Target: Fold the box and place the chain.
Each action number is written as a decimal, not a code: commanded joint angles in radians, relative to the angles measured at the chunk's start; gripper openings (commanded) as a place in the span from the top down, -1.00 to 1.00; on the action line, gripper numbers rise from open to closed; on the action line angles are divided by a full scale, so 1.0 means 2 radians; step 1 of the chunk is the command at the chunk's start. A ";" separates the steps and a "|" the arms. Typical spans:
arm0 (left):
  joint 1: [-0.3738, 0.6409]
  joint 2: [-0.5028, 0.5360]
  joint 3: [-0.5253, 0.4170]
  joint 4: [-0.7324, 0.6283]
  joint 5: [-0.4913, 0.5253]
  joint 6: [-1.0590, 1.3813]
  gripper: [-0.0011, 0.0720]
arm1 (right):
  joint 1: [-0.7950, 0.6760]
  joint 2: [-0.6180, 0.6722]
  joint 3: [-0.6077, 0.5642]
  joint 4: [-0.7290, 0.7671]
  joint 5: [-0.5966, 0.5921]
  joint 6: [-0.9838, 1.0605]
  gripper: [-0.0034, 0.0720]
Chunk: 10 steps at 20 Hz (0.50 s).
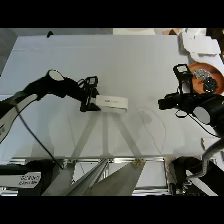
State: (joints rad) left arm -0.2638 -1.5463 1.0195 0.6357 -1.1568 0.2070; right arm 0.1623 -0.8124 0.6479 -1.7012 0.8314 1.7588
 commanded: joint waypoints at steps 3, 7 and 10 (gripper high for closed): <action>0.002 0.152 0.001 0.021 0.077 -0.058 0.95 | 0.000 0.000 0.000 0.046 0.020 0.001 0.86; 0.002 0.239 0.001 0.189 0.093 -0.204 0.95 | 0.000 0.000 0.000 0.071 0.039 0.001 0.86; 0.016 0.264 0.001 0.381 0.092 -0.374 0.95 | 0.000 0.000 0.000 0.081 0.047 0.001 0.86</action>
State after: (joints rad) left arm -0.2501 -1.0893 1.0195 1.0500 -0.9989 -0.2264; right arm 0.1623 -0.8124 0.6479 -1.5734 0.9016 1.7607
